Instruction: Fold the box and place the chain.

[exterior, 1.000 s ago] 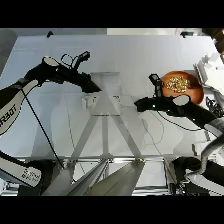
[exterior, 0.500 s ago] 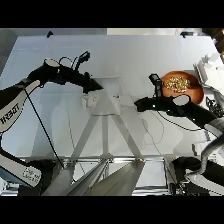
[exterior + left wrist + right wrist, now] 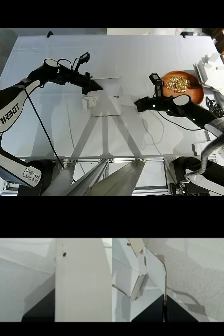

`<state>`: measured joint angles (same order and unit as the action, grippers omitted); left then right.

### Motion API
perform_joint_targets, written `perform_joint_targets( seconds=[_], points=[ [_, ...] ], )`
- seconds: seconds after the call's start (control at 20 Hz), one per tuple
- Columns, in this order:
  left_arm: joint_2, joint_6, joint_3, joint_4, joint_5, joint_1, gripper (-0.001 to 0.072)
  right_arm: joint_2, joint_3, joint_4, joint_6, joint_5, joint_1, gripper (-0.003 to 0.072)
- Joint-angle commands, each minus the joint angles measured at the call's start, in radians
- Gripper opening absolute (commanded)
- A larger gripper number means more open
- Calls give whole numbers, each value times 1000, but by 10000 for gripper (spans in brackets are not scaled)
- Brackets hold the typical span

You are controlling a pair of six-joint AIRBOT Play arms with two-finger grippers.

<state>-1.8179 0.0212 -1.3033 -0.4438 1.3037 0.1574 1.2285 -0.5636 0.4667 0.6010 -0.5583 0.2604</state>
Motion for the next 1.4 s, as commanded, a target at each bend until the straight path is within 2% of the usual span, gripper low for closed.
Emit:
perform_joint_targets(
  seconds=[0.0, 0.95, 1.0, 1.1, 1.35],
  points=[
    [1, -3, 0, -2, 2, 0, 12, 1, 0, 0, 0, -1, 1, 10],
    [1, -3, -1, -3, 2, 0, 16, 1, 0, 0, 0, -2, 1, 10],
    [1, -3, -1, -5, 2, 0, 60, 1, 0, 0, 0, -2, 1, 10],
    [1, -3, 0, -24, 0, 0, 234, 1, 0, 0, 0, -2, 1, 11],
    [1, -3, -1, -113, -4, 0, 200, 1, 0, 0, 0, -1, 1, 11]
  ],
)
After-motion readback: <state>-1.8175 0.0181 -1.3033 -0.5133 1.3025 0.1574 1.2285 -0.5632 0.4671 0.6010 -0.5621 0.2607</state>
